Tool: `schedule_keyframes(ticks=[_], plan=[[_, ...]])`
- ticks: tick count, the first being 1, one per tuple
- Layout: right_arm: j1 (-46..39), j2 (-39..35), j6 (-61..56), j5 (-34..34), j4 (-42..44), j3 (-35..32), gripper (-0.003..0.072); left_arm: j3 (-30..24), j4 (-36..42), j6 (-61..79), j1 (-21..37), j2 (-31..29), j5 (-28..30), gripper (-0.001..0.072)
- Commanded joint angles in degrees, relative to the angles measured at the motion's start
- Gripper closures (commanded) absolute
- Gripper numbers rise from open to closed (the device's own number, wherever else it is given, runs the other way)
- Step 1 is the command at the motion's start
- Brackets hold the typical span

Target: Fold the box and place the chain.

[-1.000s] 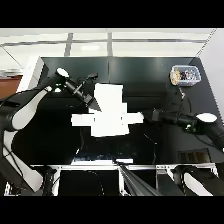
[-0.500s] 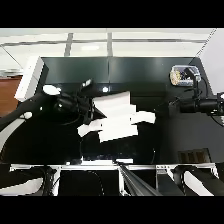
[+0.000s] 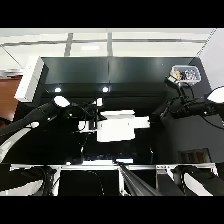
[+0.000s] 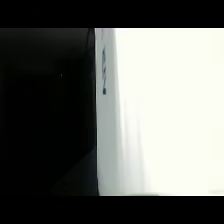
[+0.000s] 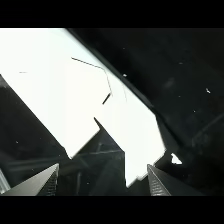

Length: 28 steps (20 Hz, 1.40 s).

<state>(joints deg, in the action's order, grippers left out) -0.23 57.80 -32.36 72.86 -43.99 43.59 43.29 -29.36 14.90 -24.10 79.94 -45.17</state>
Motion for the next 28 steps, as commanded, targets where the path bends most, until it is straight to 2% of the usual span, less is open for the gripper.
schedule_keyframes(ticks=[1,6,8,10,13,17,22,28], plan=[[4.15,0.0,0.66,-4.09,-0.61,-2.38,0.0059,-0.22,-4.76,-0.33,-0.68,0.26,4.2,0.0686],[13.68,0.0,3.56,-13.09,-0.68,-6.14,0.0059,-0.22,-4.83,-0.33,-0.68,0.28,4.22,0.0684],[16.9,0.07,6.1,-16.37,-1.77,-6.91,0.0059,-0.22,-7.87,-0.33,-0.68,0.28,4.22,0.0684],[19.34,0.13,6.51,-18.36,-5.62,-7.08,0.0059,0.28,-12.15,-0.35,-0.68,0.28,4.0,0.0684],[21.94,0.15,7.23,-19.26,-11.85,-7.8,0.0059,0.85,-12.39,-0.33,-0.81,0.31,3.93,0.0684],[26.03,0.15,9.73,-24.44,-10.69,-11.54,0.006,1.2,-8.55,-0.55,-0.9,0.31,4.04,0.0683],[30.99,0.46,16.39,-32.39,-10.64,-14.12,0.0059,1.18,-8.55,-0.55,-0.9,0.31,4.02,0.0683],[33.57,4.28,25.94,-34.56,-8.39,-14.14,0.006,1.16,-8.55,-0.55,-0.92,0.44,3.96,0.0683]])
